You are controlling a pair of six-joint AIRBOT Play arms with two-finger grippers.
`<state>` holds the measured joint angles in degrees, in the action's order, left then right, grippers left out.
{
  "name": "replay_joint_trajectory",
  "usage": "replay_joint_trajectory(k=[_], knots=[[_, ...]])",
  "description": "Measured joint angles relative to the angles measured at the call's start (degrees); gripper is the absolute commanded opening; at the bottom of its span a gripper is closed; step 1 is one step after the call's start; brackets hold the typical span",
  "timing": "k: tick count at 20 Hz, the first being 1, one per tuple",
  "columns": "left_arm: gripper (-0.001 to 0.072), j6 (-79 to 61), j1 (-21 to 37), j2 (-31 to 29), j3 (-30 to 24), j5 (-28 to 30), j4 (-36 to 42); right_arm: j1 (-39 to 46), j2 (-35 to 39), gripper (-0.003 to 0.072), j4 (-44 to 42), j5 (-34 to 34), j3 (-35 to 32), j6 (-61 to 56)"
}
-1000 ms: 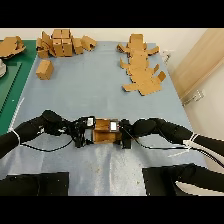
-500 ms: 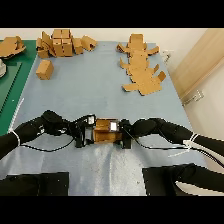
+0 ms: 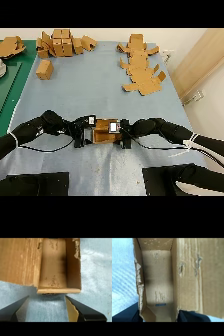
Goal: Fold the box.
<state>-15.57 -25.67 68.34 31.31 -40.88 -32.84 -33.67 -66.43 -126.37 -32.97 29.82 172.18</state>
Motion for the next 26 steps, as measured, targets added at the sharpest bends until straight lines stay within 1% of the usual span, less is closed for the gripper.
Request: replay_joint_trajectory(k=[5, 14, 18, 22, 26], knots=[[0.0696, 0.48, 0.0, -0.09, 0.0, -1.22, -0.46, 0.0, 0.0, 0.0438, 0.09, 0.0, 0.0, -0.02], [0.0696, 0.61, -0.07, -0.07, 0.0, -3.21, 3.56, 0.0, 0.0, 0.0438, 0.13, 0.0, 0.0, -0.04], [0.0696, 0.63, -1.05, -0.09, 0.0, -3.54, 4.44, 0.0, 0.0, 0.0438, 0.13, 0.0, 0.0, -0.04], [0.0696, 0.66, -2.34, 0.13, 0.02, -2.89, 4.68, 0.0, 0.0, 0.0438, 0.15, 0.0, 0.0, 0.0], [0.0695, 0.66, -2.89, 1.84, 0.07, -1.62, 4.81, 0.0, 0.0, 0.0438, 0.13, -0.02, 0.0, -0.02]])
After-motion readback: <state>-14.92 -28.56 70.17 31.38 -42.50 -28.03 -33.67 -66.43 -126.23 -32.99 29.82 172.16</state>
